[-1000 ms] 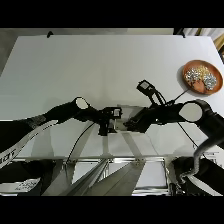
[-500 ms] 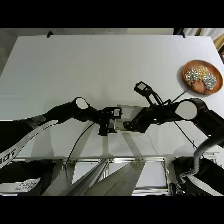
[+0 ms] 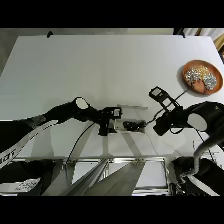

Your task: Fold the box and place the chain.

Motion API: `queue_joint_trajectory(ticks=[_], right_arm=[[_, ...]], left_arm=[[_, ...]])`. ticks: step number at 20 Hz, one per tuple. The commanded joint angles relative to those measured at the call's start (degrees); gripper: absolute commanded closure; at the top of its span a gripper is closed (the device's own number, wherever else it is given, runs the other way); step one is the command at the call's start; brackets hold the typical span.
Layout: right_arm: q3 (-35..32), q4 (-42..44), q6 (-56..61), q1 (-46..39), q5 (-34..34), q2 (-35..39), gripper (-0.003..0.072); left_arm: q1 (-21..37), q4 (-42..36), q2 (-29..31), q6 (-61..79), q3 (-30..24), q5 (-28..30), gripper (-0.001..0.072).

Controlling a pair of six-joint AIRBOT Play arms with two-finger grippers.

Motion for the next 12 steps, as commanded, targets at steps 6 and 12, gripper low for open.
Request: queue_joint_trajectory(ticks=[6, 12], right_arm=[[-1.5, -6.6, 10.3, 0.0, -11.2, -17.1, 0.0383], [-1.5, -6.6, 10.6, 0.0, -16.3, -21.1, 0.0386]], left_arm=[[0.0, 0.0, 0.0, 0.0, 0.1, 0.0, 0.0313], [0.0, 0.0, 0.0, 0.0, 0.1, 0.0, 0.0313]])
